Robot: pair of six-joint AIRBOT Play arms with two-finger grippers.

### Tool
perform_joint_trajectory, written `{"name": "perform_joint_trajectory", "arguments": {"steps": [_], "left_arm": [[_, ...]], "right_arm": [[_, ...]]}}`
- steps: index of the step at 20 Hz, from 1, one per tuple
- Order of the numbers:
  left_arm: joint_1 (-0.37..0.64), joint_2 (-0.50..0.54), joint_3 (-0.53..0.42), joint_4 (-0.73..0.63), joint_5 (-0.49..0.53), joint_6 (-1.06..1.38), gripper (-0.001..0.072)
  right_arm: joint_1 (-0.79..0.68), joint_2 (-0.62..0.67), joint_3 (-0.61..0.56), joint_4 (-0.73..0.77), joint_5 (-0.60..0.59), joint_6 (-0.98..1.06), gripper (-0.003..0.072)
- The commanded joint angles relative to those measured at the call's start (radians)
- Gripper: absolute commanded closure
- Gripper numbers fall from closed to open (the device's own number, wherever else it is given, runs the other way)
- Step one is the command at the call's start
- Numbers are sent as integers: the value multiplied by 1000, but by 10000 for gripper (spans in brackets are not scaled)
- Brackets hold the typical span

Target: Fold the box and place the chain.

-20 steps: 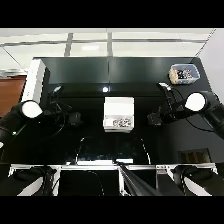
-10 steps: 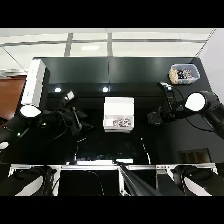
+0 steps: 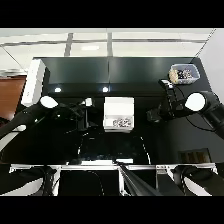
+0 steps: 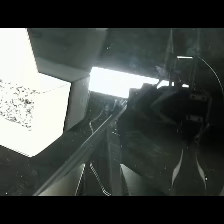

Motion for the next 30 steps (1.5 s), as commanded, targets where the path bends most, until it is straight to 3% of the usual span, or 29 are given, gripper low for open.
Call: {"name": "perform_joint_trajectory", "arguments": {"steps": [1,5,27,28,30], "left_arm": [[-50,-80,60,35,-14,15,-7],[-55,-97,68,43,-51,-26,-7],[-123,-173,135,40,-18,-32,1],[-123,-173,135,40,-18,-32,33],[-124,-173,135,40,-19,-32,221]], "right_arm": [[0,1,0,0,-9,2,420],[0,1,0,0,-10,2,420],[0,0,0,0,-19,2,420],[0,0,0,0,-23,2,420],[0,0,0,0,-53,2,420]]}}
